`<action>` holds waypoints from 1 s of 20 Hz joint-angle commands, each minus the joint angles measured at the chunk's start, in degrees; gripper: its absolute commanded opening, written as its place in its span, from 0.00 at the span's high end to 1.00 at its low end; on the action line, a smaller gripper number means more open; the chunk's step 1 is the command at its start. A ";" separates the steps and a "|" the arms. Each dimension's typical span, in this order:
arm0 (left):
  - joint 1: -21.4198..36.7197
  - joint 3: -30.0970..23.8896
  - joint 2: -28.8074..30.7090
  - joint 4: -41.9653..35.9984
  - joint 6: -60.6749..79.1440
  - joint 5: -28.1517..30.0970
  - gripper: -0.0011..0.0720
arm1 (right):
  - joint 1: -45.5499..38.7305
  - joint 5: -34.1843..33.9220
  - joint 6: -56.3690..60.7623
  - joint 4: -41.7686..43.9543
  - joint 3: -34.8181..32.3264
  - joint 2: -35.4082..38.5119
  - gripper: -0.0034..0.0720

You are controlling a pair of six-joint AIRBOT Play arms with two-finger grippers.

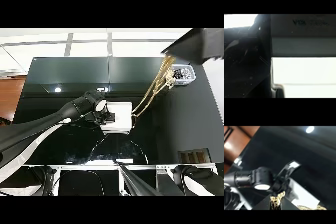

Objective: Fold the box and place the chain.

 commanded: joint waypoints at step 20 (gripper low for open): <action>-0.04 0.00 0.04 0.00 0.00 0.07 0.94 | 12.28 -34.03 -0.09 7.15 -48.48 -3.89 0.93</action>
